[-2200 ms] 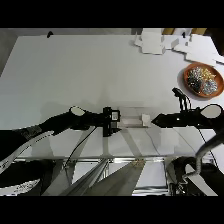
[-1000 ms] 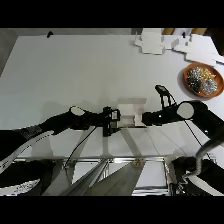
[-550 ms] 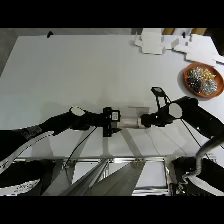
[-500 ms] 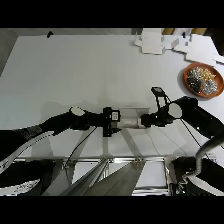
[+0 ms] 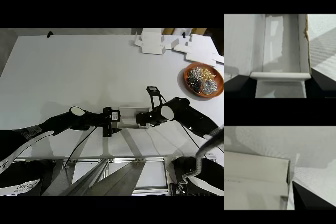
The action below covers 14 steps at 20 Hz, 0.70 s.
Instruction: Fold the box and place the chain.
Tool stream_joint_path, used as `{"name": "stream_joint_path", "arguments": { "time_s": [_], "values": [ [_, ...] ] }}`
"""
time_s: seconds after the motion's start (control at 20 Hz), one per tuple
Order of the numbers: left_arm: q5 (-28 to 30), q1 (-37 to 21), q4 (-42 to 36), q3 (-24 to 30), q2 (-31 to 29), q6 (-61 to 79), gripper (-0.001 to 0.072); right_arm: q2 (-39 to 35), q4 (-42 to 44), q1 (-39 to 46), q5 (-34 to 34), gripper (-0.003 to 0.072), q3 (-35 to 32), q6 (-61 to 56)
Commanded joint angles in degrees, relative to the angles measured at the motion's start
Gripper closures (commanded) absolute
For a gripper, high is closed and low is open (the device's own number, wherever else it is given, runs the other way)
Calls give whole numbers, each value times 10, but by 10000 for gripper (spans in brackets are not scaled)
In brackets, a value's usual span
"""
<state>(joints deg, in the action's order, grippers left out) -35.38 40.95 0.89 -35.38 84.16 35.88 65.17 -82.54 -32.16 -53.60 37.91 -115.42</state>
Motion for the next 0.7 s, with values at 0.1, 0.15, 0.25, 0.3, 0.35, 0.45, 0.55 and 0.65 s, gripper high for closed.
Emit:
{"name": "stream_joint_path", "arguments": {
  "time_s": [0.1, 0.15, 0.25, 0.3, 0.35, 0.45, 0.55, 0.65],
  "values": [
    [0, 0, 0, 0, 0, 0, 570, 20, -38, -19, 12, 381, 1, -37],
    [0, 0, 0, 0, 0, 0, 570, 21, -43, -19, 12, 438, 1, -38],
    [0, 0, 0, 0, 0, 0, 570, 22, -43, -19, 11, 519, 1, -38],
    [0, 0, 0, 0, 0, 0, 570, 23, -43, -19, 10, 544, 1, -38],
    [0, 0, 0, 0, 0, 0, 570, 24, -43, -19, 6, 603, 1, -37],
    [0, 0, 0, 0, 0, 0, 570, 25, -43, -19, -1, 671, 1, -38],
    [0, 0, 0, 0, 0, 0, 570, 25, -45, -19, -3, 670, 1, -38],
    [0, 0, 0, 0, 0, 0, 570, 25, -47, -19, 1, 595, 1, -37]
  ]
}}
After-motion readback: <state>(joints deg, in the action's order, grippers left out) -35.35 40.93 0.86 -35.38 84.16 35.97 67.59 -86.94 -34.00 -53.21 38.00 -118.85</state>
